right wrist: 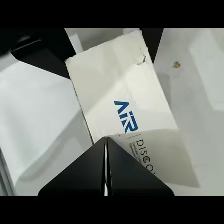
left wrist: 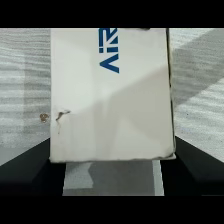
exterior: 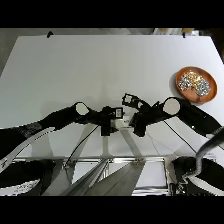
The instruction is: Fold the box and place the chain.
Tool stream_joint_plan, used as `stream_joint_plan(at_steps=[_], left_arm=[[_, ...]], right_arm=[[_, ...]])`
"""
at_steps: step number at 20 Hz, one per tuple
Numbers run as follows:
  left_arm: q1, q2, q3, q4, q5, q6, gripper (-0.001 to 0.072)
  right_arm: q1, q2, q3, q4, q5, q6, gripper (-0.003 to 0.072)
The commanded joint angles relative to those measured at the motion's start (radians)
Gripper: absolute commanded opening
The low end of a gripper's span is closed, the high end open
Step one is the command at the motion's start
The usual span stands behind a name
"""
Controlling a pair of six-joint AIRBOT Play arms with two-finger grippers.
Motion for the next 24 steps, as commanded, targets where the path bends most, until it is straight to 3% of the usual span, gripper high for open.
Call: stream_joint_plan(at_steps=[1, 10, 13, 16, 18, 20, 24], left_arm=[[-0.001, 0.001, 0.000, 0.000, 0.000, 0.000, 0.0208], [-0.001, 0.001, 0.000, 0.000, 0.000, 0.000, 0.0208], [-0.001, 0.001, 0.000, 0.000, 0.000, 0.000, 0.0208], [-0.001, 0.001, 0.000, 0.000, 0.000, 0.000, 0.0208], [-0.001, 0.001, 0.000, 0.000, 0.000, 0.000, 0.0208], [-0.001, 0.001, 0.000, 0.000, 0.000, 0.000, 0.0208], [-0.001, 0.001, 0.000, 0.000, 0.000, 0.000, 0.0208]], right_arm=[[0.000, -0.001, -0.026, -0.005, -0.007, -0.002, 0.0012], [0.000, 0.008, -0.031, -0.009, -0.015, 0.002, 0.0012], [-0.047, 0.081, 0.012, -0.074, 0.008, 0.067, 0.0012], [-0.182, 0.198, 0.084, -0.136, 0.181, 0.202, 0.0012], [-0.307, 0.264, 0.085, -0.230, 0.199, 0.304, 0.0012], [-0.428, 0.278, 0.085, -0.378, 0.219, 0.510, 0.0011], [-0.597, 0.234, 0.054, -0.600, 0.413, 0.729, 0.0011]])
